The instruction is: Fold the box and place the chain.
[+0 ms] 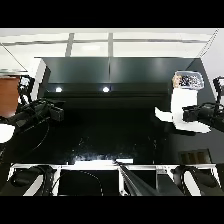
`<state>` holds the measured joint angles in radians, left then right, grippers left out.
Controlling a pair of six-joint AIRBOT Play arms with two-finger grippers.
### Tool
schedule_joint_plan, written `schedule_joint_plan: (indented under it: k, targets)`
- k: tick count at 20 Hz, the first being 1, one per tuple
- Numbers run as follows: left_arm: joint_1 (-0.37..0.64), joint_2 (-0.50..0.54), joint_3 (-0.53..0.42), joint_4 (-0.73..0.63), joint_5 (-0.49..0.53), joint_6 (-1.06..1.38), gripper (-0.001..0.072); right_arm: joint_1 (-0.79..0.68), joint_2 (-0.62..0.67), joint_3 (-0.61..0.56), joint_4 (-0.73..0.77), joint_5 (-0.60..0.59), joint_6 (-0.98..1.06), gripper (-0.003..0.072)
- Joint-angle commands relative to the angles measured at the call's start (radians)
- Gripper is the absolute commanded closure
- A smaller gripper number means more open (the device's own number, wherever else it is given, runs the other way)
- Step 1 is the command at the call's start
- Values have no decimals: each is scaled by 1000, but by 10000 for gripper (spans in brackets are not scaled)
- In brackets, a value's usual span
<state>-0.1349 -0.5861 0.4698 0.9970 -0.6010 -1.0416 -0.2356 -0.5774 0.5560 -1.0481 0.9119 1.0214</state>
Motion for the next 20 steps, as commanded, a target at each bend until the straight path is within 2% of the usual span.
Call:
schedule_joint_plan:
  k: [1, 12, 15, 18, 19, 20]
  targets:
    - [-1, 0, -1, 0, 0, 0, 683, 1, 1, 0, 0, 0, 0, 669]
    - [-1, 0, -1, 0, 0, 0, 683, 1, 1, 0, 0, 0, 0, 669]
    - [-1, 0, -1, 0, 0, 0, 683, 1, 1, 0, 54, 0, 4, 669]
    - [-1, -6, -1, -82, 56, -6, 683, 1, 1, 0, 97, -35, 3, 667]
    - [-1, -8, -1, -105, 82, -6, 683, 1, 1, 0, 97, -72, 5, 537]
    - [-1, -13, -1, -140, 105, -7, 682, 0, 1, 0, 87, -92, 5, 70]
